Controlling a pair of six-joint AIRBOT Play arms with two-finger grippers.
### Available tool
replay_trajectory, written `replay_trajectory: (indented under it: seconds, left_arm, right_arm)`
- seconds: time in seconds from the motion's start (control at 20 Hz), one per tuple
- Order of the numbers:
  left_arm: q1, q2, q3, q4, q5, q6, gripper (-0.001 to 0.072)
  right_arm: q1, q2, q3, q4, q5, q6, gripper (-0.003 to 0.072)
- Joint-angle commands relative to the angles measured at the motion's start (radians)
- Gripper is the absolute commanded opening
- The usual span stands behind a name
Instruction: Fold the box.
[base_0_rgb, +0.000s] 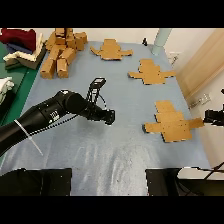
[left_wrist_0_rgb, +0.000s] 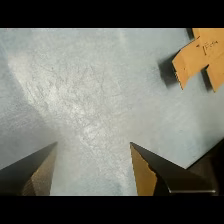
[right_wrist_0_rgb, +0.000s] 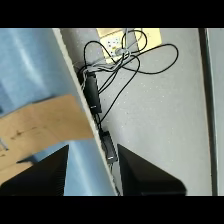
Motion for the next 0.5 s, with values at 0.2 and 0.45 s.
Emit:
replay_trajectory:
  seconds: [0.2,0.45]
  left_arm:
    - [-0.001,-0.001,0.001,-0.041,-0.008,0.010,0.0683]
    - [-0.001,-0.001,0.001,-0.045,-0.005,0.009,0.0683]
  right_arm:
    - [-0.035,-0.220,0.155,0.246,-0.154,-0.272,0.0469]
    - [-0.018,-0.220,0.159,0.354,-0.304,-0.264,0.0065]
